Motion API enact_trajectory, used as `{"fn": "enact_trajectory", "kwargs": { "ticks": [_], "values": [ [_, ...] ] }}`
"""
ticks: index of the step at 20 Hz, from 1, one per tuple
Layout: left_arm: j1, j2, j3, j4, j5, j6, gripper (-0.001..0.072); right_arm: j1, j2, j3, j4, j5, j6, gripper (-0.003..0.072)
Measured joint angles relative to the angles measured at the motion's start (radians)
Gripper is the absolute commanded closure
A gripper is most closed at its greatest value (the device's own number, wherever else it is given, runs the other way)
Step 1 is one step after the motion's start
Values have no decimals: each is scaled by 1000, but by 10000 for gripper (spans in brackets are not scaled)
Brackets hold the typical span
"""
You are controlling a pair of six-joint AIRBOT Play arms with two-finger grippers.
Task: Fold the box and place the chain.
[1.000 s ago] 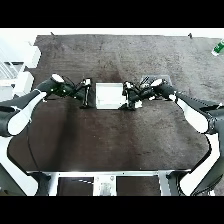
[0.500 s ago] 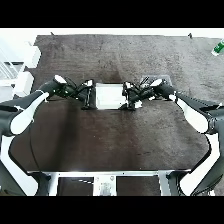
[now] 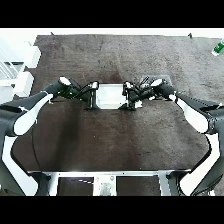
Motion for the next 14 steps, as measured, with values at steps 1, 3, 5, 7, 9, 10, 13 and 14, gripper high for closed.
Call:
{"fn": "enact_trajectory", "kwargs": {
  "ticks": [1, 3, 5, 7, 9, 10, 13, 14],
  "values": [
    [-1, 0, 0, 0, 2, 0, -5, 0, 0, 0, 0, 0, 0, 123],
    [-2, 0, 0, 0, 8, -10, -4, 0, 0, 0, 0, 0, 0, 123],
    [-3, -1, 0, 6, 13, -35, -5, 0, 0, 0, 0, 0, 1, 123],
    [-4, -1, 0, 13, 16, -57, -5, 0, 0, 0, 0, 1, 1, 123],
    [-3, -3, 0, 16, 20, -85, -5, 0, 0, 0, 0, 1, 1, 124],
    [-4, -4, 0, 16, 23, -95, -4, 0, 0, 0, 0, 1, 1, 123],
    [-3, -6, 0, 13, 23, -116, -3, 0, 0, 0, 0, 2, 1, 123],
    [-3, -7, 0, 12, 24, -119, -3, 0, 0, 0, 0, 2, 1, 123]
  ]
}}
